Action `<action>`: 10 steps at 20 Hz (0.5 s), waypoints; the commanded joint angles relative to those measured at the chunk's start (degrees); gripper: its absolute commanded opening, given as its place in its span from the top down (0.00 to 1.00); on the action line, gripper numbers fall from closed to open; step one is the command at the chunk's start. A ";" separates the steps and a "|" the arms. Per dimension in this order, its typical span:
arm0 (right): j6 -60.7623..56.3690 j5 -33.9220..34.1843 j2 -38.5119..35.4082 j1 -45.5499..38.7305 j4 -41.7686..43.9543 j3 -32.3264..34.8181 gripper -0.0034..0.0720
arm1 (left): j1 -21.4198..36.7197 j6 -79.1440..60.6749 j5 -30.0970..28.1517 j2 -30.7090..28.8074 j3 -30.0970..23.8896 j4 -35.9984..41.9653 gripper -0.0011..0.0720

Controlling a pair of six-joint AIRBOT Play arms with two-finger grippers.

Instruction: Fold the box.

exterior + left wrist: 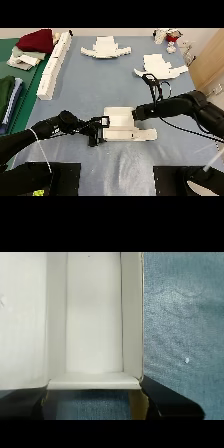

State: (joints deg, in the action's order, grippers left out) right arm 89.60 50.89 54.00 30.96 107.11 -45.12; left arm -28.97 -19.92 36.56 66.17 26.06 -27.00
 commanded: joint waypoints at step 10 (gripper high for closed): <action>43.85 13.00 -4.46 0.17 -0.42 7.98 0.14 | 0.02 -0.02 0.00 0.00 0.02 0.02 0.28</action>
State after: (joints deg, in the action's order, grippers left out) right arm 125.05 67.22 47.22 31.09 107.98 -38.50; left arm -28.97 -19.92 36.58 66.17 26.06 -26.98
